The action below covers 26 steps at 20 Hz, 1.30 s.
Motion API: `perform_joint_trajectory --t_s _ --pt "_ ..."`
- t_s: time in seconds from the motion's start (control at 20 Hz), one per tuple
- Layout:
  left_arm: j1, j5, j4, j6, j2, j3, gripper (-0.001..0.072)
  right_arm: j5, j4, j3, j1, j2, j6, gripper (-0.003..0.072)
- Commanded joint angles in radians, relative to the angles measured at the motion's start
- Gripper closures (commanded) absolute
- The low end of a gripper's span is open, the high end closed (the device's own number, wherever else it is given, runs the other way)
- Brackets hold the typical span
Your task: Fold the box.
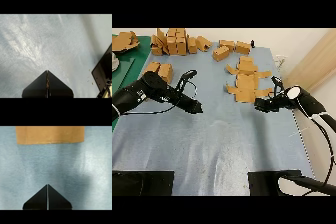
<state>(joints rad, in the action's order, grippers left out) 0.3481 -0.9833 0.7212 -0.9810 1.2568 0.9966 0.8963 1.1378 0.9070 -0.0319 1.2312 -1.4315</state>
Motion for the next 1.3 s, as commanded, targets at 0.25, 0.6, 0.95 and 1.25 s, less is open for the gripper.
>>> perform_joint_trajectory --t_s 0.25,0.6,0.95,1.25 --pt "0.000 0.000 0.000 0.000 0.000 0.000 0.0696 -0.071 0.005 0.011 -0.024 0.009 -0.019 0.0210" --pt "0.000 0.000 0.000 0.000 0.000 0.000 0.0696 0.025 0.043 0.426 -0.257 0.337 0.062 0.0210" --pt "0.000 0.114 -0.011 0.000 0.000 0.000 0.0696 0.013 0.038 0.760 -0.276 0.629 0.106 0.0210" --pt "0.000 0.113 -0.011 0.000 0.000 0.000 0.0696 0.098 -0.024 0.824 -0.271 0.695 0.106 0.0211"
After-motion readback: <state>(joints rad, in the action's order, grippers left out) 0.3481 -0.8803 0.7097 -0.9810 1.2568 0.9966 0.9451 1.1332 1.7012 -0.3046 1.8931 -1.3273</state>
